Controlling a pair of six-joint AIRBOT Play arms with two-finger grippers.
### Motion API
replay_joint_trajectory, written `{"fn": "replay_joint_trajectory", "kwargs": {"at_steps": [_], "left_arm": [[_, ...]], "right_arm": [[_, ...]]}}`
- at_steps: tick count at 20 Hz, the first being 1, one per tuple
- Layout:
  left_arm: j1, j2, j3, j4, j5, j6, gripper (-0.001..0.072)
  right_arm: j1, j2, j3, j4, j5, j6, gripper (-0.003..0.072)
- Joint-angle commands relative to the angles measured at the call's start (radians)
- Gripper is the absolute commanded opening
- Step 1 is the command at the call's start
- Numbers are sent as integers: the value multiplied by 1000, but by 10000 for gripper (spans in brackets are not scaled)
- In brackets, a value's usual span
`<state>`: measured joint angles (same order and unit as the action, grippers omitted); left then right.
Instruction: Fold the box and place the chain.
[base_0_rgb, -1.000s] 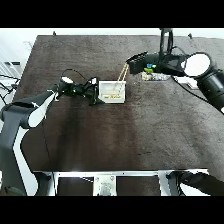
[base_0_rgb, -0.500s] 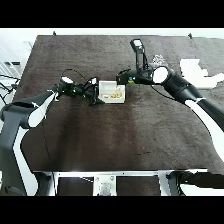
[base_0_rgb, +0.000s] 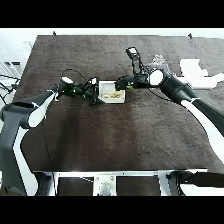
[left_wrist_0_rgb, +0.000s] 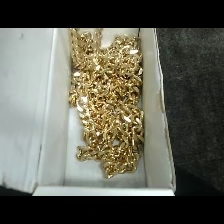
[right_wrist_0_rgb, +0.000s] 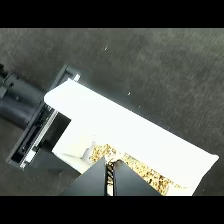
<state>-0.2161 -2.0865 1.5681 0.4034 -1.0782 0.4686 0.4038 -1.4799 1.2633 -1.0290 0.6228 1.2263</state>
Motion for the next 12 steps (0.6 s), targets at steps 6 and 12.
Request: {"fn": "replay_joint_trajectory", "kwargs": {"at_steps": [6, 12], "left_arm": [[0, 0, 0, 0, 1, 0, 279], [0, 0, 0, 0, 1, 0, 279]], "right_arm": [[0, -1, -6, 0, 103, -24, 11], [-2, -6, -5, -4, 73, -84, 280]]}}
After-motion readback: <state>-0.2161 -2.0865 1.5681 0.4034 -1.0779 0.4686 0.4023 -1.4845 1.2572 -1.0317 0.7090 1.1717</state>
